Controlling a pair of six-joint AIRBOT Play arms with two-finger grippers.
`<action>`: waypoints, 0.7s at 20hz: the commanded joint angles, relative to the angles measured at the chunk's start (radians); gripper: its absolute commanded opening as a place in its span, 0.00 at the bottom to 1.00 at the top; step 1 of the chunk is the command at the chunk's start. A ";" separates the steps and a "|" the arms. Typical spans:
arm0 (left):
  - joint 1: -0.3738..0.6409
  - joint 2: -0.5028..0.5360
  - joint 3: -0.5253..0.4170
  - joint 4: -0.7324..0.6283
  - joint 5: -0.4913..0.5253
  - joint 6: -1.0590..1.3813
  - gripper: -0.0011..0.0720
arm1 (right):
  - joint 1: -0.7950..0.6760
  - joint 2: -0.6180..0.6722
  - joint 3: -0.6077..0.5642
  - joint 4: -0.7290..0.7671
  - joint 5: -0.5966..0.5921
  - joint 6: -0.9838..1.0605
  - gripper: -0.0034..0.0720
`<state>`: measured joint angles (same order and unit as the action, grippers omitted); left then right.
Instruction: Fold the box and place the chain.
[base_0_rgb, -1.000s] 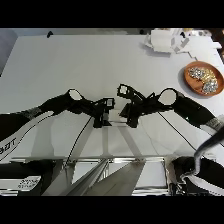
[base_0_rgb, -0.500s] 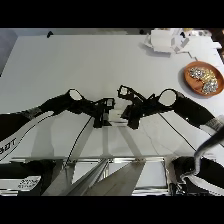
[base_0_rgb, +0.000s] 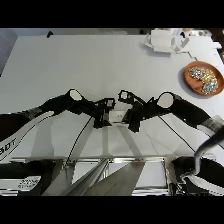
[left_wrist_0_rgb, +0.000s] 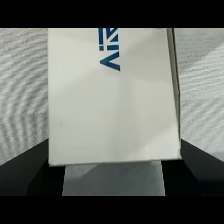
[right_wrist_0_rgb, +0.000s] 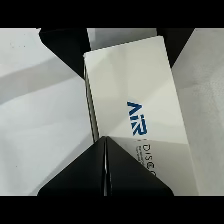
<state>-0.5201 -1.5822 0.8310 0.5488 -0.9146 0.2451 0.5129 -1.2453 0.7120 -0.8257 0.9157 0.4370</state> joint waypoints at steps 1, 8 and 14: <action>0.001 0.000 0.000 -0.002 -0.002 -0.003 0.25 | 0.001 -0.042 -0.004 -0.009 -0.005 0.001 0.06; 0.001 0.000 0.000 -0.002 -0.002 -0.003 0.25 | 0.001 0.006 -0.004 -0.008 0.011 0.000 0.06; 0.001 0.000 0.000 -0.002 -0.002 -0.003 0.25 | 0.000 0.131 -0.002 -0.005 0.002 0.069 0.06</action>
<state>-0.5190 -1.5822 0.8310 0.5430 -0.9215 0.2356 0.5140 -1.1713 0.7059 -0.8646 0.9463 0.4538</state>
